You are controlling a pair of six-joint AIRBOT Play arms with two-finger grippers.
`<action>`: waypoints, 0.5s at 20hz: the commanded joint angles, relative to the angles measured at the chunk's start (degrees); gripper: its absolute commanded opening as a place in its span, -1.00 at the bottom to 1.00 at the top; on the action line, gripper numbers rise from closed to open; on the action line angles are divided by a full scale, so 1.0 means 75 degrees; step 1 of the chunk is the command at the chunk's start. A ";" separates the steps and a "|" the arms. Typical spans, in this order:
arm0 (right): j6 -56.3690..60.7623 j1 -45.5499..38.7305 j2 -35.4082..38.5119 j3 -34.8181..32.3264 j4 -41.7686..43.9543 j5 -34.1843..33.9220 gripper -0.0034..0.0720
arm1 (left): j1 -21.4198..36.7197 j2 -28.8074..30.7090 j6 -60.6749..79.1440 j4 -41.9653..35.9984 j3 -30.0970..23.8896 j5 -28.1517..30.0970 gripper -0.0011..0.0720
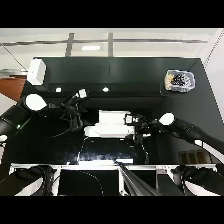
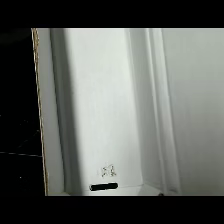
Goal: Fold the box and place the chain.
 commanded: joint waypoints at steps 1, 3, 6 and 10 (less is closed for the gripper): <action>0.0003 0.0009 -0.0006 -0.0006 0.0003 0.0000 0.20 | -0.0210 0.0111 0.0379 -0.0370 0.0015 -0.0399 0.98; 0.0003 0.0009 -0.0006 -0.0006 0.0003 0.0000 0.19 | -0.0216 0.0105 0.0388 -0.1644 -0.0125 -0.0178 0.97; 0.0003 0.0009 -0.0006 -0.0006 0.0003 0.0000 0.20 | -0.0219 0.0085 0.0391 -0.2317 -0.0673 0.0149 0.97; 0.0003 0.0009 -0.0006 -0.0006 0.0003 0.0000 0.20 | -0.0230 0.0085 0.0662 -0.2938 -0.1582 0.0490 0.97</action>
